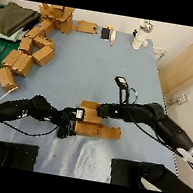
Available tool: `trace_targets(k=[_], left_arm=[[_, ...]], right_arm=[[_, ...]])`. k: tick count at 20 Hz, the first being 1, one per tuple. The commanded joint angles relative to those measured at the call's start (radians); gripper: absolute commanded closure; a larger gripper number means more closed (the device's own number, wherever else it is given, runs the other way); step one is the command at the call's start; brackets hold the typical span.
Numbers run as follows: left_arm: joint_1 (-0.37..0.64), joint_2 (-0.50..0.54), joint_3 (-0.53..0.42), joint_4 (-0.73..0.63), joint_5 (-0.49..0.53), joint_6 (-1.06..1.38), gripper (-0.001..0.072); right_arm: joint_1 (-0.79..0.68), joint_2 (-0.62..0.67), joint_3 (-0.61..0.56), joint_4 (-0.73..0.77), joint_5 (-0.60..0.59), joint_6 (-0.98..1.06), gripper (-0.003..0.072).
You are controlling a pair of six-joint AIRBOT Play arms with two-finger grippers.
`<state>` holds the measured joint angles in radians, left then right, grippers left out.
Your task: Fold the box.
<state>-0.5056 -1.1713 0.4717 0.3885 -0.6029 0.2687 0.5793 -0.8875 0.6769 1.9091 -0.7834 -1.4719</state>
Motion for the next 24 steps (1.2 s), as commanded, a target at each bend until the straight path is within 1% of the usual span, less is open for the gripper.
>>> trace_targets(k=[1, 3, 5, 6, 7, 8, 12, 15, 17, 22, 23, 24], left_arm=[[0.000, 0.000, 0.001, 0.000, 0.000, 0.000, 0.0246], [0.000, 0.000, 0.001, 0.000, 0.000, 0.000, 0.0246], [0.000, 0.000, 0.001, 0.000, -0.001, 0.000, 0.0246], [0.000, 0.000, 0.001, 0.000, 0.000, 0.000, 0.0246], [0.000, 0.000, 0.001, 0.000, -0.001, 0.000, 0.0246], [0.000, 0.000, 0.001, 0.000, -0.001, 0.000, 0.0246], [0.000, 0.000, 0.001, 0.000, 0.000, 0.000, 0.0246], [0.000, 0.000, 0.001, 0.000, 0.000, 0.000, 0.0246], [0.000, 0.000, 0.001, 0.000, -0.001, 0.000, 0.0246], [0.000, 0.000, 0.001, 0.000, 0.000, 0.000, 0.0246], [0.000, 0.000, 0.001, 0.000, 0.000, 0.000, 0.0246], [0.000, 0.000, 0.001, 0.000, 0.000, 0.000, 0.0246]], right_arm=[[0.001, 0.128, 0.029, -0.181, -0.256, -0.016, 0.0528], [0.008, 0.163, 0.009, -0.101, -0.423, -0.172, 0.0529], [0.034, 0.185, -0.053, 0.018, -0.528, -0.418, 0.0523], [0.053, 0.187, -0.089, 0.021, -0.533, -0.473, 0.0468], [0.071, 0.180, -0.126, -0.008, -0.496, -0.500, 0.0249], [0.079, 0.167, -0.153, -0.046, -0.444, -0.541, 0.0164], [0.081, 0.080, -0.172, -0.195, -0.232, -0.630, 0.0162], [0.082, 0.014, -0.172, -0.206, -0.124, -0.706, 0.0162], [0.082, -0.008, -0.172, -0.192, -0.077, -0.755, 0.0162], [0.082, -0.011, -0.172, -0.192, -0.045, -0.844, 0.0172], [0.082, -0.011, -0.172, -0.181, -0.043, -0.860, 0.0204], [0.082, -0.011, -0.172, -0.147, -0.043, -0.869, 0.0297]])
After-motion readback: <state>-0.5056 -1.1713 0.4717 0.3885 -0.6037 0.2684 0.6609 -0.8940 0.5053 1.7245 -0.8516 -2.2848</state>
